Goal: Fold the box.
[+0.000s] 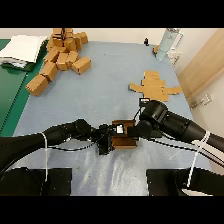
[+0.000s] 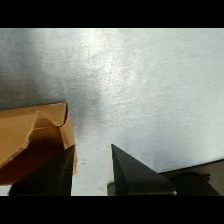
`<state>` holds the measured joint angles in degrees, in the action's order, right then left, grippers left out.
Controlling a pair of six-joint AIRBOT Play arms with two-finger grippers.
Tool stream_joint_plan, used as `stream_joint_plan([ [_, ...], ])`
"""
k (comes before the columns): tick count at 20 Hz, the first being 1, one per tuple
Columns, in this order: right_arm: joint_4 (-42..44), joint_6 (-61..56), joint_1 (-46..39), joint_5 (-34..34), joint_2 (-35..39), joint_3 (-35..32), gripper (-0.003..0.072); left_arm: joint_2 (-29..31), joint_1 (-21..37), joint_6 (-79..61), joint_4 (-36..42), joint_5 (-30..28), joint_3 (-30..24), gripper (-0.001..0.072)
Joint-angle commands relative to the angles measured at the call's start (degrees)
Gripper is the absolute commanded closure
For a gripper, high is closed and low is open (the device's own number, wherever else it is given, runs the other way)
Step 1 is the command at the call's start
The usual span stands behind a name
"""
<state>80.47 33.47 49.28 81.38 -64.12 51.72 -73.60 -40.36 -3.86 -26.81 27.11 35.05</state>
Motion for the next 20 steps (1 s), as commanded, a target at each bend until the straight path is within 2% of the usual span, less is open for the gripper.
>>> stream_joint_plan([
  [1,1.0,0.0,0.0,-2.1,0.3,-1.2,0.0431,0.0,0.0,0.0,0.0,0.0,0.0,0.0285],
  [3,1.6,0.0,0.0,-2.1,0.3,-1.0,0.0469,0.0,0.0,0.0,0.0,0.0,0.0,0.0285],
  [6,2.5,0.1,0.0,-2.0,0.5,-1.0,0.0471,0.0,0.0,0.0,0.0,0.0,0.0,0.0285],
  [9,2.5,0.7,0.0,-2.4,1.2,-1.0,0.0614,0.0,0.0,0.0,0.0,0.0,0.0,0.0285],
  [12,2.6,1.6,0.0,-3.3,1.5,-1.0,0.0682,0.0,0.0,0.0,0.0,0.0,0.0,0.0285],
  [17,6.1,3.6,0.0,-9.1,1.5,-1.0,0.0681,0.0,0.0,0.0,0.0,0.0,0.0,0.0285],
  [19,5.9,3.6,0.0,-8.4,1.5,-1.0,0.0679,0.0,0.0,0.0,0.0,0.0,0.0,0.0285],
  [20,5.9,3.6,0.0,-8.0,1.4,-1.0,0.0551,0.0,0.0,0.0,0.0,0.0,0.0,0.0285],
])
